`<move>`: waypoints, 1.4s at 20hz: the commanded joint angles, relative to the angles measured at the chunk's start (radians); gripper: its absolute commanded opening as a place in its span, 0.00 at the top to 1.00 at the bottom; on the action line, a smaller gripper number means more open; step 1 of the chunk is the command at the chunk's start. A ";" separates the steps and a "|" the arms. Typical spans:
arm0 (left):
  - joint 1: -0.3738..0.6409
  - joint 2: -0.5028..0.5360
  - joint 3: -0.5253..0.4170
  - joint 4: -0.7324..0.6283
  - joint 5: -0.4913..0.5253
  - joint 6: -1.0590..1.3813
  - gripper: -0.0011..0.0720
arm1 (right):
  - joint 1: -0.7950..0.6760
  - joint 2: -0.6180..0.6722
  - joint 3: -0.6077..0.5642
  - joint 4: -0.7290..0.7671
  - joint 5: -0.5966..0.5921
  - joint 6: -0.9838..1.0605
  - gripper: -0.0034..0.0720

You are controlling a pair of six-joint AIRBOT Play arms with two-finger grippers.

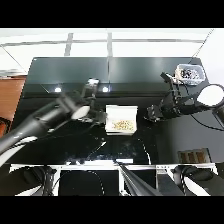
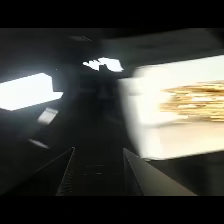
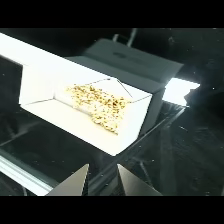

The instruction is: Fold the box and place the chain.

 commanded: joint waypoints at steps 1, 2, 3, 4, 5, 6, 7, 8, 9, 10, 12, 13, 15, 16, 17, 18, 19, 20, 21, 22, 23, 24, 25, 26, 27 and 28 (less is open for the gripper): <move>0.138 0.163 -0.110 0.150 -0.094 0.095 0.47 | 0.000 0.001 0.000 -0.072 0.002 0.001 0.68; 0.217 0.206 -0.159 0.110 -0.059 0.130 0.47 | 0.000 0.001 0.000 -0.091 0.002 0.001 0.68; 0.293 0.235 -0.203 0.029 -0.012 0.198 0.47 | 0.000 0.001 0.000 -0.104 0.002 0.001 0.68; 0.375 0.248 -0.248 -0.118 0.034 0.338 0.47 | 0.000 0.001 0.000 -0.107 0.001 0.001 0.69; 0.446 0.241 -0.287 -0.315 0.051 0.545 0.47 | 0.000 0.001 0.000 -0.106 -0.001 0.001 0.68; 0.515 0.222 -0.329 -0.568 0.037 0.830 0.47 | 0.000 0.001 0.000 -0.106 -0.003 0.001 0.68; 0.559 0.198 -0.366 -0.779 0.002 1.107 0.46 | 0.000 0.001 0.000 -0.106 -0.008 0.001 0.68; 0.578 0.175 -0.401 -0.934 -0.033 1.407 0.21 | 0.000 0.001 0.000 -0.106 -0.012 0.001 0.68; 0.576 0.154 -0.426 -1.014 -0.035 1.605 0.01 | 0.000 0.001 0.000 -0.106 -0.016 0.001 0.68; 0.562 0.133 -0.445 -1.076 -0.016 1.784 0.01 | 0.000 0.001 0.000 -0.106 -0.018 0.001 0.68; 0.513 0.097 -0.450 -1.097 0.045 2.060 0.01 | 0.000 0.001 0.000 -0.106 -0.022 0.001 0.69; 0.488 0.081 -0.450 -1.097 0.091 2.165 0.01 | 0.000 0.001 0.000 -0.106 -0.025 0.001 0.68; 0.442 0.042 -0.450 -1.094 0.202 2.369 0.01 | 0.000 0.001 0.000 -0.106 -0.037 0.001 0.68; 0.426 0.023 -0.450 -1.085 0.259 2.440 0.01 | 0.000 0.001 0.000 -0.106 -0.041 0.001 0.68; 0.421 0.003 -0.448 -1.078 0.298 2.478 0.01 | 0.000 0.001 0.000 -0.106 -0.044 0.001 0.68; 0.425 -0.022 -0.443 -1.078 0.309 2.486 0.01 | 0.000 0.001 0.000 -0.105 -0.045 0.002 0.68; 0.433 -0.050 -0.434 -1.079 0.306 2.486 0.01 | 0.000 0.001 0.000 -0.105 -0.044 0.002 0.68; 0.433 -0.074 -0.423 -1.079 0.299 2.486 0.01 | 0.000 0.001 0.000 -0.105 -0.045 0.002 0.68; 0.432 -0.099 -0.410 -1.085 0.294 2.486 0.01 | 0.000 0.001 0.000 -0.105 -0.051 0.002 0.68; 0.428 -0.117 -0.399 -1.111 0.292 2.485 0.01 | 0.000 0.001 0.000 -0.105 -0.056 0.002 0.68; 0.423 -0.130 -0.389 -1.147 0.293 2.485 0.01 | 0.000 0.001 0.000 -0.105 -0.062 0.003 0.68; 0.420 -0.141 -0.383 -1.185 0.294 2.484 0.01 | 0.000 0.001 0.000 -0.105 -0.065 0.005 0.68; 0.418 -0.150 -0.377 -1.202 0.293 2.477 0.01 | 0.000 0.001 0.000 -0.105 -0.067 0.005 0.68; 0.415 -0.158 -0.371 -1.206 0.294 2.477 0.01 | 0.000 0.001 0.000 -0.105 -0.068 0.004 0.69; 0.410 -0.166 -0.365 -1.206 0.293 2.474 0.01 | 0.000 0.001 0.000 -0.105 -0.069 0.004 0.68; 0.406 -0.174 -0.362 -1.207 0.293 2.474 0.01 | 0.000 0.001 0.000 -0.105 -0.070 0.004 0.68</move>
